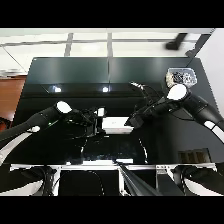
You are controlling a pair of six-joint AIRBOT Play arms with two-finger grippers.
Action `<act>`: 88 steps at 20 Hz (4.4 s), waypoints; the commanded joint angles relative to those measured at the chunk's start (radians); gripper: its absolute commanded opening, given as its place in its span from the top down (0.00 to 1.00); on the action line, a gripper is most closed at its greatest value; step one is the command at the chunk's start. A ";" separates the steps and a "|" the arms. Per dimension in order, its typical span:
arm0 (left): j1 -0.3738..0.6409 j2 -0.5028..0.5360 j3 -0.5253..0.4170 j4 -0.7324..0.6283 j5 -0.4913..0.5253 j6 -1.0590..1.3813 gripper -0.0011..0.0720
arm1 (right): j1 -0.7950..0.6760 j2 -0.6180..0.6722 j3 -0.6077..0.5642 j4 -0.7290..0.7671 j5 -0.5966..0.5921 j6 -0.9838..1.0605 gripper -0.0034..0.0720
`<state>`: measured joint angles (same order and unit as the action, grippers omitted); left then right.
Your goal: Fold the box and place the chain.
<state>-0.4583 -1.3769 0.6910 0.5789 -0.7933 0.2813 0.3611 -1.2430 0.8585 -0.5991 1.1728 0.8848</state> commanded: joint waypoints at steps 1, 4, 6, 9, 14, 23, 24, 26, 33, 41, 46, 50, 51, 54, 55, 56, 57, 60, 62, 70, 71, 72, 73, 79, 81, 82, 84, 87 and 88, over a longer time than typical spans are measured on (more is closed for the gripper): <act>0.000 0.000 0.001 0.000 0.000 -0.001 0.49 | -0.002 -0.044 -0.069 0.178 -0.115 0.035 0.95; 0.000 0.000 0.001 0.000 0.000 -0.001 0.49 | 0.002 -0.117 -0.069 0.166 -0.135 0.035 0.95; 0.000 0.000 0.001 0.000 0.000 -0.001 0.47 | 0.002 -0.146 -0.069 0.100 -0.135 0.059 0.95; 0.000 0.000 0.001 0.000 0.001 -0.001 0.48 | 0.002 -0.148 -0.069 0.023 -0.151 0.106 0.94; 0.000 0.000 0.001 0.000 0.000 -0.001 0.48 | -0.003 -0.117 -0.060 0.073 -0.106 0.095 0.94; 0.012 0.085 0.053 0.162 -0.068 -0.216 0.01 | -0.353 0.280 -0.014 -0.200 0.195 0.181 0.94; 0.012 0.111 0.068 0.181 -0.095 -0.259 0.01 | -0.399 0.307 -0.014 -0.242 0.205 0.196 0.94; 0.005 0.154 0.105 0.154 -0.146 -0.289 0.01 | -0.479 0.330 -0.014 -0.267 0.213 0.222 0.94; -0.125 -0.018 0.285 0.033 -0.047 -0.395 0.02 | -0.514 0.330 -0.018 -0.266 0.174 0.237 0.94; -0.138 -0.126 0.321 0.053 -0.140 -0.475 0.02 | -0.514 0.330 -0.018 -0.267 0.228 0.232 0.94; -0.138 -0.126 0.341 0.103 -0.185 -0.497 0.02 | -0.514 0.330 -0.018 -0.267 0.227 0.233 0.94; -0.142 -0.126 0.373 0.184 -0.213 -0.501 0.02 | -0.514 0.330 -0.018 -0.268 0.227 0.233 0.94; -0.146 -0.126 0.381 0.197 -0.212 -0.517 0.02 | -0.515 0.330 -0.018 -0.268 0.226 0.233 0.94; -0.180 -0.126 0.406 0.288 -0.212 -0.581 0.02 | -0.515 0.330 -0.018 -0.268 0.226 0.233 0.94; -0.195 -0.126 0.415 0.322 -0.211 -0.618 0.02 | -0.515 0.330 -0.018 -0.268 0.225 0.233 0.94; -0.210 -0.127 0.425 0.355 -0.212 -0.671 0.02 | -0.515 0.330 -0.018 -0.268 0.225 0.233 0.94; -0.222 -0.127 0.432 0.377 -0.213 -0.708 0.02 | -0.515 0.330 -0.018 -0.268 0.225 0.233 0.94; -0.243 -0.127 0.438 0.406 -0.212 -0.740 0.02 | -0.515 0.330 -0.018 -0.268 0.220 0.233 0.94; -0.253 -0.129 0.438 0.436 -0.209 -0.768 0.02 | -0.514 0.330 -0.018 -0.268 0.218 0.233 0.94; -0.319 -0.198 0.464 0.677 -0.181 -1.064 0.34 | -0.515 0.330 -0.018 -0.268 0.204 0.233 0.94; -0.294 -0.191 0.484 0.678 -0.195 -1.085 0.35 | -0.514 0.330 -0.018 -0.268 0.203 0.233 0.94; -0.248 -0.182 0.513 0.679 -0.217 -1.103 0.38 | -0.515 0.330 -0.018 -0.268 0.201 0.233 0.94; -0.185 -0.175 0.551 0.690 -0.252 -1.125 0.46 | -0.515 0.330 -0.018 -0.268 0.191 0.233 0.94; 0.334 -0.206 0.725 0.785 -0.201 -1.303 0.46 | -0.514 0.329 -0.018 -0.265 0.123 0.234 0.94; 0.495 -0.268 0.803 0.785 -0.165 -1.363 0.45 | -0.514 0.329 -0.018 -0.264 0.097 0.234 0.94; 0.558 -0.311 0.854 0.785 -0.166 -1.396 0.45 | -0.514 0.329 -0.018 -0.262 0.086 0.234 0.94; 0.653 -0.412 0.979 0.787 -0.192 -1.437 0.45 | -0.514 0.329 -0.018 -0.239 0.067 0.234 0.94; 0.734 -0.573 1.194 0.797 -0.247 -1.453 0.45 | -0.514 0.329 -0.018 -0.217 0.058 0.234 0.94; 0.750 -0.620 1.256 0.800 -0.267 -1.457 0.45 | -0.514 0.329 -0.018 -0.217 0.058 0.234 0.94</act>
<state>0.2024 -1.8709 1.7767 1.3674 -1.0214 -1.1339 -0.1528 -0.9138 0.8413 -0.8337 1.2472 1.1183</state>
